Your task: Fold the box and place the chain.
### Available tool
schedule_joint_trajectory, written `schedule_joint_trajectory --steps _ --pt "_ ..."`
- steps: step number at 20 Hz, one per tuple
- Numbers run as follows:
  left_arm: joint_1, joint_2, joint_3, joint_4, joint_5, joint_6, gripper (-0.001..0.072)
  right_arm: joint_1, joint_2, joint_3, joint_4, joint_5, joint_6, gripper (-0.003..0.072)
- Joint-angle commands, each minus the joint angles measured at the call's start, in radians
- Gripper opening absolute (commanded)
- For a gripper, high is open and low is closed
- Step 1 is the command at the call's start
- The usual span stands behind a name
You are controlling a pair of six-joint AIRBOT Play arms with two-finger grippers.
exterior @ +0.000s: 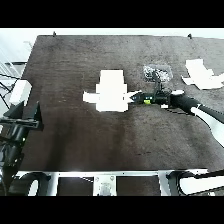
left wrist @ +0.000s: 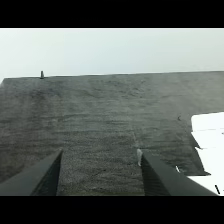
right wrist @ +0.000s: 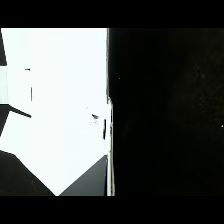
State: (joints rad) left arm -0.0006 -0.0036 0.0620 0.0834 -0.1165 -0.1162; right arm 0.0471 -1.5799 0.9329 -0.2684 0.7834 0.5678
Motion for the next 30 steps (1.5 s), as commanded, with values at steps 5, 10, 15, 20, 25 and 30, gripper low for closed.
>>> schedule_joint_trajectory --steps 5,10,15,20,25,30 --pt "-0.001 -0.123 0.069 0.001 -0.084 0.021 0.0597 0.004 0.0 0.0 -0.001 -0.007 -0.026 0.0012" --pt "-0.001 -0.57 0.34 0.015 -0.226 0.02 0.0597 0.016 0.051 -0.059 0.025 -0.067 -0.028 0.0011" --pt "0.0 -1.035 0.669 0.016 -0.478 0.02 0.0514 0.021 0.051 -0.063 0.026 -0.1 -0.093 0.0012" --pt "-0.001 -1.386 1.0 0.133 -0.729 -0.156 0.0516 0.023 0.052 -0.063 0.034 -0.115 -0.103 0.0012" --pt "-0.032 -1.663 1.342 0.408 -0.925 -0.44 0.0527 0.041 0.052 -0.064 0.033 -0.132 -0.128 0.0014" --pt "-0.118 -1.83 1.612 0.624 -0.954 -0.646 0.0707 0.048 0.052 -0.064 0.033 -0.14 -0.127 0.0014"
